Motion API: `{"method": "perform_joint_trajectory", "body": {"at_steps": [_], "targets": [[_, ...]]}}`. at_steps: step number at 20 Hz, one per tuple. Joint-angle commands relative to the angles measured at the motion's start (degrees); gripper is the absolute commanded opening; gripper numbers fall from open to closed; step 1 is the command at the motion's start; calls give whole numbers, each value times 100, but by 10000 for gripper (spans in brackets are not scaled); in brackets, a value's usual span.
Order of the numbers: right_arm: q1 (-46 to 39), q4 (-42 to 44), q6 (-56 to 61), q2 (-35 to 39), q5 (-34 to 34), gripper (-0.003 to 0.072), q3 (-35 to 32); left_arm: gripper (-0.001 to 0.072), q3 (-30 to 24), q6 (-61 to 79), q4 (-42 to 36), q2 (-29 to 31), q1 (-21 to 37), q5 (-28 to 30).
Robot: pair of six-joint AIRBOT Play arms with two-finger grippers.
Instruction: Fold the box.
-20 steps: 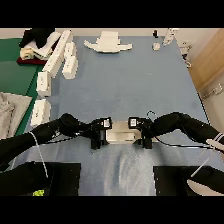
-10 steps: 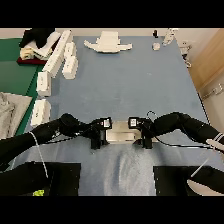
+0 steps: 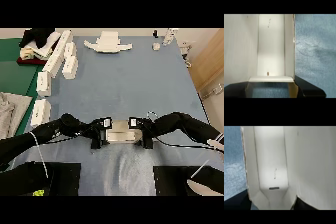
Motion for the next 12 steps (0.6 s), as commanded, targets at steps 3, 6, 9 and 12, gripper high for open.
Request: {"method": "perform_joint_trajectory", "body": {"at_steps": [3, 6, 9, 12], "targets": [[0, -1259, 1751, 610, -511, 720, 111, 353, 7, 17, 11, 0, 7, -26], [0, -2107, 3989, 1209, -1261, 712, 302, 354, 7, 15, 11, 0, 7, -24], [-2, -2310, 7967, 1609, -2031, 709, 496, 354, 7, 15, 11, 0, 7, -24], [39, -896, 9619, 1672, -2186, 223, 424, 354, 7, 17, 11, 0, 4, -28]]}}
